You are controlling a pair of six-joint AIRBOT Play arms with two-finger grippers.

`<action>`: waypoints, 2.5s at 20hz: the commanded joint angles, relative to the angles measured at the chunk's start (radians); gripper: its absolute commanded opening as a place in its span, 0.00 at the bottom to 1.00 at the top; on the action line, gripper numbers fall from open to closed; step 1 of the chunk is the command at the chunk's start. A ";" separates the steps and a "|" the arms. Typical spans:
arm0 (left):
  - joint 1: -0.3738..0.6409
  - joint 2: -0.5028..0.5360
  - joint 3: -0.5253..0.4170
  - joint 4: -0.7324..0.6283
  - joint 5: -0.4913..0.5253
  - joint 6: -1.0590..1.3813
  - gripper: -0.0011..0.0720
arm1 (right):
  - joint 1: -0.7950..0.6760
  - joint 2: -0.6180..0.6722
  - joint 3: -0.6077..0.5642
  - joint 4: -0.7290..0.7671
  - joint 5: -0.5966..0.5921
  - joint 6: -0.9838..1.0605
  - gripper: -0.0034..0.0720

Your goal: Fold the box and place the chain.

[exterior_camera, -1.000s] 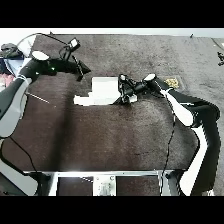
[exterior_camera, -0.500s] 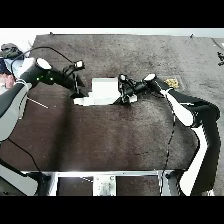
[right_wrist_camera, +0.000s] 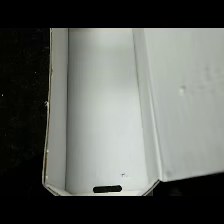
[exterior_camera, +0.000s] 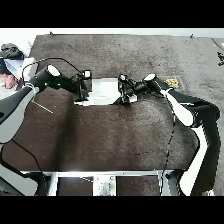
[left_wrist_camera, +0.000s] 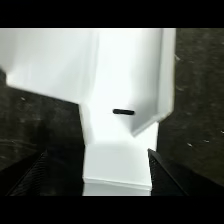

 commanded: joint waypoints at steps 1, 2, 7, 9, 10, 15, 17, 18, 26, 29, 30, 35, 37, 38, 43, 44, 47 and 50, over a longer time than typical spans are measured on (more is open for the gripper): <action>-0.016 -0.001 -0.002 0.026 0.041 0.008 0.99 | 0.000 -0.001 0.000 0.000 0.000 0.000 0.49; -0.016 -0.005 -0.002 0.026 0.031 0.008 0.99 | 0.000 -0.001 0.000 0.000 0.000 0.000 0.49; -0.027 -0.047 -0.002 -0.021 -0.048 0.054 0.99 | 0.000 -0.001 0.000 0.001 0.000 0.000 0.49; -0.033 -0.047 -0.002 -0.024 -0.033 0.054 0.99 | 0.000 -0.001 0.000 0.000 0.000 0.000 0.49; -0.033 -0.047 -0.002 -0.029 -0.029 0.053 0.99 | 0.000 -0.001 0.000 0.000 0.000 0.000 0.49; -0.033 -0.047 -0.002 -0.029 -0.012 0.051 0.87 | 0.000 -0.001 0.000 0.000 0.000 0.000 0.49; -0.033 -0.047 -0.002 -0.029 -0.012 0.032 0.85 | 0.000 -0.001 0.000 0.000 0.000 0.000 0.49; -0.033 -0.047 -0.002 -0.029 -0.015 0.024 0.73 | 0.000 -0.001 0.000 0.000 0.000 0.000 0.49; -0.047 -0.054 -0.002 -0.032 -0.042 0.000 0.34 | 0.000 -0.001 0.000 0.000 0.000 0.000 0.49; -0.048 -0.060 -0.002 -0.037 -0.042 -0.006 0.32 | 0.000 -0.001 0.000 0.000 0.000 0.000 0.49; -0.048 -0.060 -0.002 -0.057 -0.042 -0.003 0.27 | 0.000 -0.001 0.000 0.000 0.000 0.000 0.49; -0.048 -0.060 -0.002 -0.143 -0.014 0.073 0.17 | 0.000 -0.001 0.000 0.000 0.000 0.000 0.49; -0.048 -0.063 -0.002 -0.153 -0.022 0.073 0.17 | 0.000 -0.001 0.000 0.000 0.000 0.000 0.49; -0.048 -0.066 -0.002 -0.168 -0.037 0.089 0.17 | 0.000 -0.001 0.000 0.000 0.000 0.000 0.49; -0.048 -0.097 -0.002 -0.268 -0.063 0.148 0.36 | 0.000 -0.001 0.000 0.000 0.000 0.000 0.49; -0.048 -0.097 -0.002 -0.271 -0.056 0.147 0.36 | 0.000 -0.001 0.000 0.000 0.000 0.000 0.49; -0.048 -0.097 -0.002 -0.278 -0.054 0.147 0.58 | 0.000 -0.001 0.000 0.000 0.000 0.000 0.49; -0.048 -0.097 -0.002 -0.276 -0.050 0.140 0.61 | 0.000 -0.001 0.000 0.000 0.000 0.000 0.49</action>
